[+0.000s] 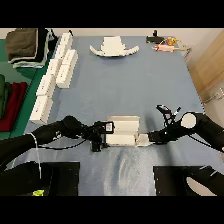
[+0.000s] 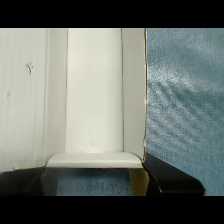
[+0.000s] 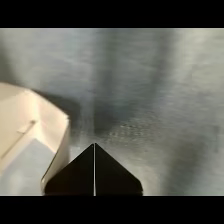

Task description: Fold the box.

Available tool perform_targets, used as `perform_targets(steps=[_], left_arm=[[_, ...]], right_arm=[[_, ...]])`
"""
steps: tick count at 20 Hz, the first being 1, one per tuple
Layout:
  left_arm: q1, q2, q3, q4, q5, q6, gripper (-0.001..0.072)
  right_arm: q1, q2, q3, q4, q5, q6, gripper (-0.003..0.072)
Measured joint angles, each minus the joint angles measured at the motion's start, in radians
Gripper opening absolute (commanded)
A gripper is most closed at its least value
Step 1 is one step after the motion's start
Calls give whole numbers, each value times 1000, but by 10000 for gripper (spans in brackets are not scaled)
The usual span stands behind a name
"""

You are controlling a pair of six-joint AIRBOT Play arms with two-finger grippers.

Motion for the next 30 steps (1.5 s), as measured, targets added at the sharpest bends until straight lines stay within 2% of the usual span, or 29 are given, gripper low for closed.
perform_targets(steps=[2,3,6,7,14,20,24,28,30], left_arm=[[0,0,0,0,0,0,508],[0,0,0,0,0,0,508],[0,0,0,0,0,0,508],[0,0,0,0,0,0,508],[0,0,0,0,0,0,508],[0,0,0,0,0,0,508],[0,0,0,0,0,0,508],[0,0,0,0,0,0,509],[0,0,0,0,0,0,508]], right_arm=[[-2,27,-2,75,-1,-35,14],[-2,46,-2,102,4,-49,76],[-5,98,3,150,8,-73,378],[-5,110,5,161,11,-77,416],[-4,133,11,262,11,-119,421],[87,47,33,261,-33,-111,419],[275,-74,152,51,-60,97,418],[472,-222,314,-236,25,416,418],[537,-285,372,-325,65,542,417]])
